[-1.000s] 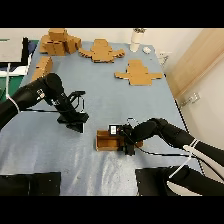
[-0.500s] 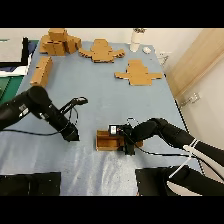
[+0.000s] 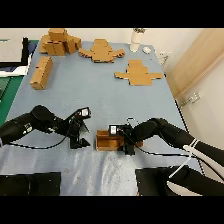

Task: Fold the box.

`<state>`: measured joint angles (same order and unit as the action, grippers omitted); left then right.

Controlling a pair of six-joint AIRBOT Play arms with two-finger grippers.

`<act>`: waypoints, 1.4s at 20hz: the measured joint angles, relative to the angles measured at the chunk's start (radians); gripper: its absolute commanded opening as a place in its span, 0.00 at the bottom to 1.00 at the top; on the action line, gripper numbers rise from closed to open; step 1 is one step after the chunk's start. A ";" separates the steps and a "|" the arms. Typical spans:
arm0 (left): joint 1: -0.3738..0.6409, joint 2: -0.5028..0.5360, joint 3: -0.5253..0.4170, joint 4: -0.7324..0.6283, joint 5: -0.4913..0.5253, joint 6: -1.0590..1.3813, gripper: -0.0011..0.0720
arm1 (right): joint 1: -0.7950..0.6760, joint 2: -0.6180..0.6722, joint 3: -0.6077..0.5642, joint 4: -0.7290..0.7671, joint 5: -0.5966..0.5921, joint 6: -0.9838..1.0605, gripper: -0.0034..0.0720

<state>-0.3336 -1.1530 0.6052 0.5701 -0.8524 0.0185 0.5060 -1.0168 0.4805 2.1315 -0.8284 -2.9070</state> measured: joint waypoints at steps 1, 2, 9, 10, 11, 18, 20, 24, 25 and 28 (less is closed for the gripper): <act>-0.005 -0.010 -0.003 0.000 0.015 0.044 0.96 | 0.000 0.000 0.000 0.000 0.000 0.000 0.73; -0.008 -0.019 -0.006 0.000 0.030 0.089 0.96 | 0.000 0.000 0.000 0.000 0.000 0.000 0.73; -0.029 -0.058 -0.012 -0.006 0.105 0.226 0.96 | 0.000 0.000 0.000 0.000 0.000 0.000 0.73; -0.034 -0.061 -0.012 -0.006 0.112 0.236 0.96 | 0.000 0.000 0.000 0.000 0.000 0.000 0.73; -0.043 -0.066 -0.012 -0.006 0.118 0.250 0.96 | 0.000 0.000 0.000 0.000 0.000 0.000 0.73; -0.110 -0.106 -0.012 -0.016 0.148 0.304 0.96 | 0.000 0.000 0.000 0.000 0.000 0.000 0.73; -0.124 -0.111 -0.012 -0.036 0.149 0.309 0.96 | 0.000 0.000 0.000 0.000 0.000 0.000 0.73; -0.135 -0.099 -0.012 -0.068 0.148 0.289 0.96 | 0.000 0.000 0.000 0.000 0.000 0.000 0.73; -0.136 -0.093 -0.012 -0.069 0.147 0.276 0.96 | 0.000 0.000 0.000 0.000 0.000 0.000 0.73; -0.137 -0.085 -0.022 -0.065 0.144 0.251 0.96 | 0.000 0.000 0.000 0.000 0.000 0.000 0.73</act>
<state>-0.4709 -1.2381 0.5835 0.5049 -0.7082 0.2691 0.5060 -1.0168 0.4805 2.1315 -0.8284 -2.9067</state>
